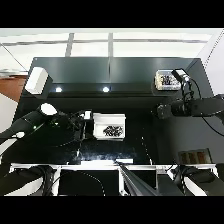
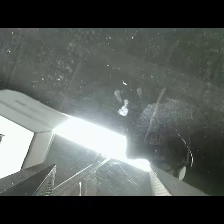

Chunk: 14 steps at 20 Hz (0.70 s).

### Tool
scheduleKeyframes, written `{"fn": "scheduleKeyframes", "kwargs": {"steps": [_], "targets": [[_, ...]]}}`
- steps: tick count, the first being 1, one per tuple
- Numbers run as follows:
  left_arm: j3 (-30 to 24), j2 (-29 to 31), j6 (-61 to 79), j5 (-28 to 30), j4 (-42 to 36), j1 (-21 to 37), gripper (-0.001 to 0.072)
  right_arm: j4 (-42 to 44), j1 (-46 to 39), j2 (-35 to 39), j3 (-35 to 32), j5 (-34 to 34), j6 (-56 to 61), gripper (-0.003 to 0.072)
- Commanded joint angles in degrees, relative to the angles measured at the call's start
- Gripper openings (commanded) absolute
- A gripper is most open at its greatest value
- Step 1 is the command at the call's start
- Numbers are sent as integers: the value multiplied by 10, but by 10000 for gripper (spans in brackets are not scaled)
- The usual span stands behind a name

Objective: Fold the box and place the chain.

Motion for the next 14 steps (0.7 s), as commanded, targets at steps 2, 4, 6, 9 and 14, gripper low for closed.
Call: {"fn": "scheduleKeyframes", "kwargs": {"steps": [2,4,6,9,14], "targets": [[0,-1,-2,14,-16,-6,711,0,0,0,0,9,2,700],[0,-1,-2,14,-19,-6,711,0,0,0,0,9,2,699],[0,-1,-2,13,-19,-6,711,0,0,0,0,9,2,699],[0,-3,-2,13,-18,-6,711,0,0,0,0,9,2,699],[0,-9,-2,12,-18,-6,709,0,0,0,0,9,2,699]]}}
